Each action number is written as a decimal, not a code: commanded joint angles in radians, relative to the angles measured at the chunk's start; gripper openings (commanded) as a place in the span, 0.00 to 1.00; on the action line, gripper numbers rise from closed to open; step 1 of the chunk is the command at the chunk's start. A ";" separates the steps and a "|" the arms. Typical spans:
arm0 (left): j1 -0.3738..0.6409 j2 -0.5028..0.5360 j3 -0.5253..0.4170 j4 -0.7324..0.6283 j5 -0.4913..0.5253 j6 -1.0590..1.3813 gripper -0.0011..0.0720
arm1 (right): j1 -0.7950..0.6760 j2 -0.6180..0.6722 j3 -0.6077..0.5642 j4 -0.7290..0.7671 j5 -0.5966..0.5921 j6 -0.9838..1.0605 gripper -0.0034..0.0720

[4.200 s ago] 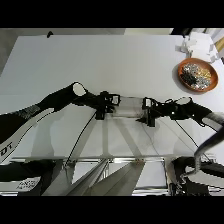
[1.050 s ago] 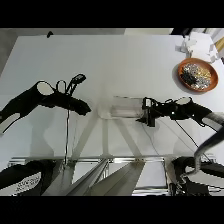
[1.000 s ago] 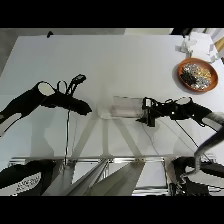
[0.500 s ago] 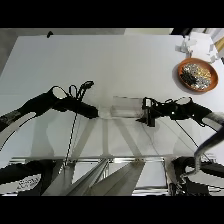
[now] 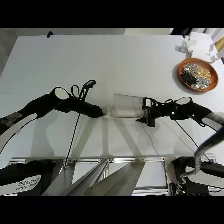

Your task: Fold the box and place the chain.

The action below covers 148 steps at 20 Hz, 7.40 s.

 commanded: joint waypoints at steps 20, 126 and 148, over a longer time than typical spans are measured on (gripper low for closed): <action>-0.040 0.023 0.061 -0.058 0.006 0.001 0.50 | 0.000 0.000 0.000 0.000 0.000 0.000 0.47; -0.383 -0.397 0.723 0.767 -0.407 -1.162 0.33 | 0.000 0.000 0.000 0.000 0.003 0.000 0.47; -0.408 -0.409 0.723 0.777 -0.389 -1.192 0.12 | 0.000 0.000 0.000 0.000 0.003 0.000 0.47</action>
